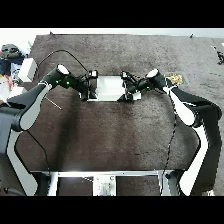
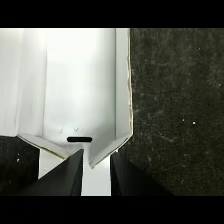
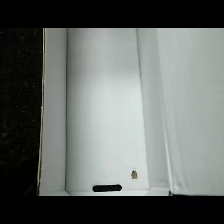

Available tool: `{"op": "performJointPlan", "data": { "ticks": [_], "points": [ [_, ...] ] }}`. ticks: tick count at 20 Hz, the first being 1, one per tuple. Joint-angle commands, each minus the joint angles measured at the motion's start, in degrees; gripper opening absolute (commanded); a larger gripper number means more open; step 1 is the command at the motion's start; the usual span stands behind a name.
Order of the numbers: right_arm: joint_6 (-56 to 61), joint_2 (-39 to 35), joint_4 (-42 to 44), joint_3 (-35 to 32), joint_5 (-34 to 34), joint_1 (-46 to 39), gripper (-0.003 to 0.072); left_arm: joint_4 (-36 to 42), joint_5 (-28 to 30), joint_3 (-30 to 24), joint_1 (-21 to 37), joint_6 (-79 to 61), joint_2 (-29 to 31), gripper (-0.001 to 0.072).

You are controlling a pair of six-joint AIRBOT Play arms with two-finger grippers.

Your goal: Fold the box and place the chain.

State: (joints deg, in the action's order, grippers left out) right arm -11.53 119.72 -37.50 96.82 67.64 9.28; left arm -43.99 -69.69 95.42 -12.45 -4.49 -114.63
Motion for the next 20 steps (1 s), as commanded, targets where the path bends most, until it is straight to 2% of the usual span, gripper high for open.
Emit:
{"op": "performJointPlan", "data": {
  "ticks": [1,3,5,12,13,15,18,19,20],
  "points": [
    [-0.02,-0.02,0.0,0.02,0.07,0.04,0.0416,0.09,-0.37,-0.02,0.0,-0.07,-0.02,0.0186],
    [-0.02,-0.02,-0.02,0.02,0.07,0.04,0.0416,-0.79,-0.35,-0.02,0.13,-0.04,-0.04,0.0312],
    [-0.02,-0.02,-0.02,0.02,0.07,0.04,0.0416,-0.5,-0.31,-0.02,-0.02,-0.22,-0.02,0.0205],
    [-0.02,-0.02,-0.02,0.02,0.07,0.07,0.0416,0.31,1.88,-0.61,-1.44,-1.11,-0.44,0.0201],
    [-0.02,-0.02,-0.02,0.02,0.07,0.04,0.0416,0.22,1.77,-0.61,-1.44,-1.66,-0.74,0.0099],
    [-0.02,-0.02,0.0,0.02,0.07,0.07,0.0417,0.26,2.29,-0.61,-1.44,-2.01,-0.83,0.0056],
    [-0.02,-0.02,0.0,0.02,0.07,0.07,0.0417,0.22,3.26,-0.59,-1.44,-2.1,-0.83,0.0056],
    [-0.02,-0.02,0.0,0.02,0.07,0.07,0.0417,0.17,3.06,-0.59,-1.42,-2.08,-0.83,0.0107],
    [-0.02,-0.02,0.0,0.02,0.07,0.07,0.0416,0.07,2.86,-0.57,-1.4,-2.05,-0.79,0.0223]
  ]
}}
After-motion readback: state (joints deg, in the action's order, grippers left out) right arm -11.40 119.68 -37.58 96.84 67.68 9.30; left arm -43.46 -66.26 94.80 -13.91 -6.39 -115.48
